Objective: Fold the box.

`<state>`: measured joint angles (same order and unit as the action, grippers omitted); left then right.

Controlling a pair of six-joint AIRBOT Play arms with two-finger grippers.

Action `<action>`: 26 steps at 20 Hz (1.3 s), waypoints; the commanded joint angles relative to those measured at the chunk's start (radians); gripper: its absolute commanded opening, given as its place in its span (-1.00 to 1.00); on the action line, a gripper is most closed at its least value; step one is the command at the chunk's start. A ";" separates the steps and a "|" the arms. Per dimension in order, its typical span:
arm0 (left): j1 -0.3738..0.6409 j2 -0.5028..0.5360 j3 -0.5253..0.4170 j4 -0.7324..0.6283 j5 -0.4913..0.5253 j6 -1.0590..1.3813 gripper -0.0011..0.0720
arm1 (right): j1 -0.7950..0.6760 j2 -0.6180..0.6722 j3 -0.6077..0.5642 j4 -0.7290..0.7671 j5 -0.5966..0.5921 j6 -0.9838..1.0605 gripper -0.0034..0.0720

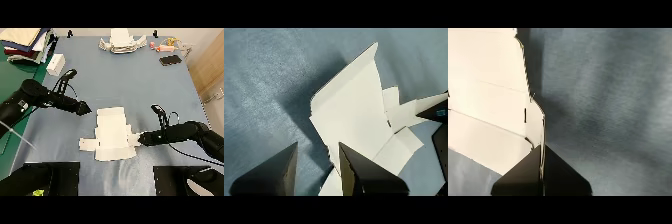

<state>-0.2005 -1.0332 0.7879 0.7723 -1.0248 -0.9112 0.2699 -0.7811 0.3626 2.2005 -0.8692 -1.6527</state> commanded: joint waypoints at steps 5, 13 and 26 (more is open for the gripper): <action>0.075 -0.344 0.089 -0.133 -0.247 0.152 0.11 | 0.042 0.008 -0.007 -0.006 0.031 0.015 -0.91; 0.029 -0.529 0.145 -0.227 -0.326 0.294 0.10 | 0.042 0.007 -0.006 -0.005 0.032 0.014 -0.91; -0.023 -0.575 0.177 -0.223 -0.435 0.422 -0.93 | 0.042 0.007 -0.006 -0.006 0.032 0.014 -0.91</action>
